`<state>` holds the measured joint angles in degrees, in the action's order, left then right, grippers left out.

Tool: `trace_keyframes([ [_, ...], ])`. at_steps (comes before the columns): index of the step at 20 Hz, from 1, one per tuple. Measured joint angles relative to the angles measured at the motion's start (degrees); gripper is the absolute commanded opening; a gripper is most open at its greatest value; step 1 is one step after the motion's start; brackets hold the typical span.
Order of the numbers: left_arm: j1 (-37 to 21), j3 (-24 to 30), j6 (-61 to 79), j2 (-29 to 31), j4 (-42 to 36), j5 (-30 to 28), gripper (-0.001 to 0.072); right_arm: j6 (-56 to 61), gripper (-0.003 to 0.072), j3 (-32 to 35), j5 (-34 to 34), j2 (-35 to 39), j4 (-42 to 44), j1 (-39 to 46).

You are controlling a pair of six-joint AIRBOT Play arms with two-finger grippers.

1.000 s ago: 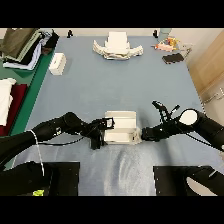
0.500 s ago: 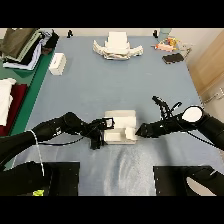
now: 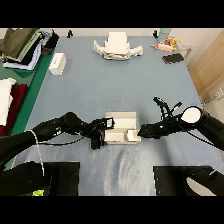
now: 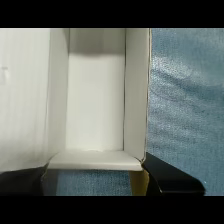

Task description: Fold the box.

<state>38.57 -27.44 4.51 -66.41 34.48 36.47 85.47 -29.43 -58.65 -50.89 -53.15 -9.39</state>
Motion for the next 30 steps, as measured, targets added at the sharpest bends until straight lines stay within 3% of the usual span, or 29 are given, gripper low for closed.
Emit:
trace_keyframes([
  [6, 0.0, 0.0, 0.0, 0.0, 0.0, 0.0, 0.0518, 5.4, 0.0329, -1.5, 3.8, -1.3, -2.8, -9.3],
  [9, 0.0, 0.0, 0.0, 0.0, 0.0, 0.0, 0.0518, 15.7, 0.0328, -5.3, 4.0, -4.3, -11.8, -15.2],
  [14, 0.0, 0.0, 0.0, 0.0, 0.0, 0.0, 0.0518, 34.6, 0.0329, -13.9, -2.3, -12.8, -28.7, -24.3],
  [19, 0.0, 0.0, 0.0, 0.0, 0.0, 0.0, 0.0519, 45.3, 0.0328, -20.0, -5.7, -19.5, -36.3, -29.7],
  [20, 0.0, 0.0, 0.0, 0.0, 0.0, 0.0, 0.0518, 46.5, 0.0264, -20.5, -6.2, -20.4, -36.9, -30.1],
  [22, 0.0, 0.0, 0.0, 0.0, 0.0, 0.0, 0.0519, 48.5, 0.0014, -21.3, -7.1, -21.7, -38.2, -30.7],
  [27, 0.0, 0.0, 0.0, 0.0, 0.0, 0.0, 0.0518, 50.5, 0.0004, -21.9, -8.1, -22.8, -39.1, -31.3],
  [28, 0.0, 0.0, 0.0, 0.0, 0.0, 0.0, 0.0518, 50.6, 0.0121, -21.9, -8.4, -22.8, -39.1, -31.3],
  [29, 0.0, 0.0, 0.0, 0.0, 0.0, 0.0, 0.0518, 50.5, 0.0390, -21.9, -8.7, -22.9, -39.2, -31.3],
  [30, 0.0, 0.0, 0.0, 0.0, 0.0, 0.0, 0.0519, 50.5, 0.0491, -21.9, -9.1, -23.0, -38.5, -31.4],
])
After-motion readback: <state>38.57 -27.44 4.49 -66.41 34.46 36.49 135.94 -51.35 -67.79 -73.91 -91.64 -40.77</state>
